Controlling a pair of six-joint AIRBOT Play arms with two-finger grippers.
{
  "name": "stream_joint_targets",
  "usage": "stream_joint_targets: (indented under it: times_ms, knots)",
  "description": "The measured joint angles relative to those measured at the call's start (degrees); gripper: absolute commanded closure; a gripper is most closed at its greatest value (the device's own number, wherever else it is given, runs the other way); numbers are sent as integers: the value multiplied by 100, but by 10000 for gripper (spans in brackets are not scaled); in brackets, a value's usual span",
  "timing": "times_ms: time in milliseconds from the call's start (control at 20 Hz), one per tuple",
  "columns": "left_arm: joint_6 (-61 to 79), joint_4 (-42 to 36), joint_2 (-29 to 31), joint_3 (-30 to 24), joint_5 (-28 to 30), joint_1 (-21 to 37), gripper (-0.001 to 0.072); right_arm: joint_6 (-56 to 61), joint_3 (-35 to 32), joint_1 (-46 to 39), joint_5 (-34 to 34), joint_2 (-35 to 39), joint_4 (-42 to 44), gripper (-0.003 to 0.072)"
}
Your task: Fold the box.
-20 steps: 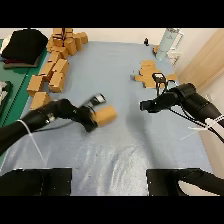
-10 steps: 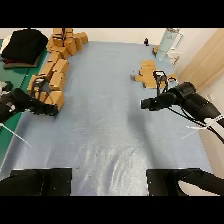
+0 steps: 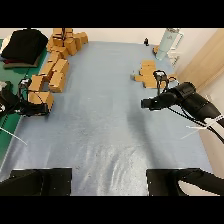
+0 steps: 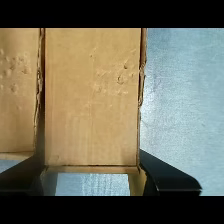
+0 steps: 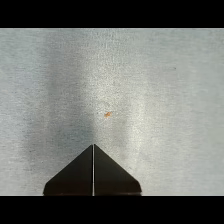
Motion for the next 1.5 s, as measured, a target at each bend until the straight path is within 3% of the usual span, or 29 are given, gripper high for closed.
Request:
stream_joint_targets:
  times_ms: [700, 800, 850, 1050, 1150, 1350, 1500]
  knots:
    - [-105, -9, -216, 0, -94, 20, 295, 2, 0, 0, 4, 0, 44, 680]
    - [-111, -9, -339, 0, -149, 15, 131, 2, 0, 0, 4, 0, 50, 680]
    - [-125, -7, -389, 0, -188, 9, 110, 2, 0, 0, 4, 0, 50, 681]
    - [-120, -7, -483, 7, -256, 9, 109, 0, -2, 0, 2, 0, 46, 680]
    - [-116, 0, -494, 9, -267, 9, 12, 0, 0, 0, 7, 0, 48, 680]
    - [-96, 39, -511, 22, -345, 9, 11, 0, 0, 2, 7, 0, 46, 680]
    - [-85, 149, -522, 197, -813, 9, 11, 0, 0, 0, 7, 0, 44, 680]
